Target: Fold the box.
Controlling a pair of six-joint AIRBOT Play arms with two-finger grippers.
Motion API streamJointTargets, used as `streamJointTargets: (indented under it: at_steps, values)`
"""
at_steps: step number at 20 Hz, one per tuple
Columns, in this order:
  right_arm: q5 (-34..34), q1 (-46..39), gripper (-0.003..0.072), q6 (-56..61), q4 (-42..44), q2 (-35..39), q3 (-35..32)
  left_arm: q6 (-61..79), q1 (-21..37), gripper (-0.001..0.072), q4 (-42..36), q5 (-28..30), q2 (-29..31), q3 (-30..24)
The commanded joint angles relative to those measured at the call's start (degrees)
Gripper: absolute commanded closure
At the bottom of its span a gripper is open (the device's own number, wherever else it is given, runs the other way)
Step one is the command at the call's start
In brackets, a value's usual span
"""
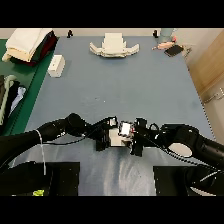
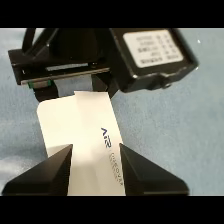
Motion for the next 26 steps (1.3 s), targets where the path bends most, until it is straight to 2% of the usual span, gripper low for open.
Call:
streamJointTargets:
  at_steps: [1, 6, 10, 26]
  values:
    - [3.1, 0.0, 0.0166, -3.6, -1.0, -1.3, 0.0, 0.0, 0.0, 0.0184, 0.0, 0.0, 0.0, 0.0]
    - [3.5, 0.0, 0.0166, -12.1, -2.3, -4.4, 0.0, 0.0, 0.0, 0.0184, 0.0, 0.0, 0.0, 0.0]
    - [1.7, 0.1, 0.0167, -12.4, -5.9, -4.5, 0.2, 0.0, 0.0, 0.0184, 0.0, 0.0, 0.0, 0.0]
    - [-3.1, 0.0, 0.0173, -15.7, -7.3, -0.3, 0.2, 0.0, 0.0, 0.0184, 0.0, 0.0, 0.0, 0.0]
